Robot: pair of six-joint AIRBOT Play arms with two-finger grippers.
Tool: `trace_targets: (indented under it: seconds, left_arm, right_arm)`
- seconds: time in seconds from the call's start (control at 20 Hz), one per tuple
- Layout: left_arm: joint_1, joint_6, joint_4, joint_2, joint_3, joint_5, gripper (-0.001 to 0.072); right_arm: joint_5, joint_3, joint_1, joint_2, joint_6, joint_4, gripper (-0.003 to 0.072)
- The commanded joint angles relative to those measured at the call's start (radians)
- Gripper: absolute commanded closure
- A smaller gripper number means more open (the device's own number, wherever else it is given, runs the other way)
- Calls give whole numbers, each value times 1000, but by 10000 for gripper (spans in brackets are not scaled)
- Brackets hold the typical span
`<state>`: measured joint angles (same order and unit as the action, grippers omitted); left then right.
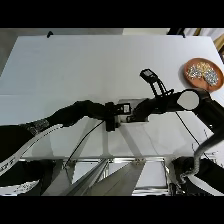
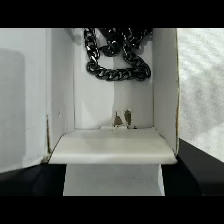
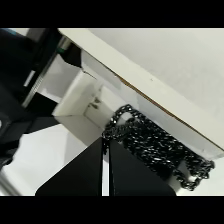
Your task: Fold the box and place the chain.
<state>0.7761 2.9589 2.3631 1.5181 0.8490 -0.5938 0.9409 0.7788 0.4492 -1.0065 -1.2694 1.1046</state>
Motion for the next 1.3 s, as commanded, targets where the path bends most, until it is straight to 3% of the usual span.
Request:
trace_targets:
  seconds: [0.0,0.05,0.15,0.2,0.35,0.45,0.6,0.7,0.9,1.15,1.25]
  left_arm:
    - [1,0,0,-1,0,0,557]
    - [1,0,0,-1,0,0,557]
    - [1,0,0,-1,0,0,557]
    - [0,0,0,-1,0,0,557]
    - [1,0,0,-1,0,0,557]
    - [1,0,0,-1,0,-1,557]
    - [1,0,0,-1,0,0,557]
    - [1,0,0,-1,0,0,557]
    - [1,0,0,-1,0,0,557]
    - [1,0,0,0,0,0,557]
    - [1,0,0,-1,0,0,557]
  right_arm:
    - [-43,-20,7,-19,-40,46,671]
    - [-60,-40,7,-20,-40,47,646]
    - [-73,-76,7,-21,-39,47,462]
    - [-76,-88,6,-21,-39,48,446]
    - [-94,-91,5,10,-35,49,446]
    - [-99,-91,-24,96,13,47,450]
    - [-49,-91,-186,224,153,49,453]
    - [6,-92,-332,232,291,48,452]
    - [-27,-92,-511,100,638,61,451]
    - [-172,-92,-458,-107,920,65,450]
    - [-187,-92,-404,-177,1163,30,396]
